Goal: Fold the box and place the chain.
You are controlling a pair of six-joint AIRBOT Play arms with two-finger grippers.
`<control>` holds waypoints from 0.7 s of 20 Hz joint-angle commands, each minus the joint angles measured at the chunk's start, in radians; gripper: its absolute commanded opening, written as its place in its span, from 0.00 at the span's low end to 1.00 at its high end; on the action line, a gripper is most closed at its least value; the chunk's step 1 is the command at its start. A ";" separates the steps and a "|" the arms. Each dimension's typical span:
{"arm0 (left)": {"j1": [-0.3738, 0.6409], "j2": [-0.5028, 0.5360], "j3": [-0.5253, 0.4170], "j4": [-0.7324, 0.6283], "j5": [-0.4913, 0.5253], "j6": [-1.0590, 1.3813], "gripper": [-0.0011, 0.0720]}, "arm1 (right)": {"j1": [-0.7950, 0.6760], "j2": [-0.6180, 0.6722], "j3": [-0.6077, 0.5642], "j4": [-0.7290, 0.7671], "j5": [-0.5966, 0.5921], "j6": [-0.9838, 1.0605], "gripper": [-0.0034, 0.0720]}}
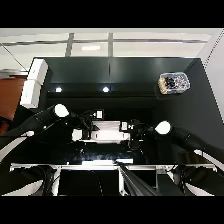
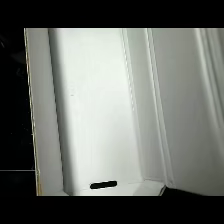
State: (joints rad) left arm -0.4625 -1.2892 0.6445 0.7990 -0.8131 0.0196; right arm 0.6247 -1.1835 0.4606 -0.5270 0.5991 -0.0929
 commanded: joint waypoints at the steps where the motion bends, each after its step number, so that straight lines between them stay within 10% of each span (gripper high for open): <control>1: 0.000 0.000 0.000 0.001 0.000 -0.001 0.05 | 0.001 -0.008 0.003 -0.092 0.014 0.053 0.85; 14: 0.000 0.000 0.000 0.000 0.001 -0.001 0.05 | 0.001 -0.011 0.008 -0.073 -0.004 0.044 0.85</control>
State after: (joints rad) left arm -0.4625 -1.2892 0.6441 0.7990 -0.8135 0.0189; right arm 0.6247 -1.1938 0.4671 -0.6186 0.6018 -0.0353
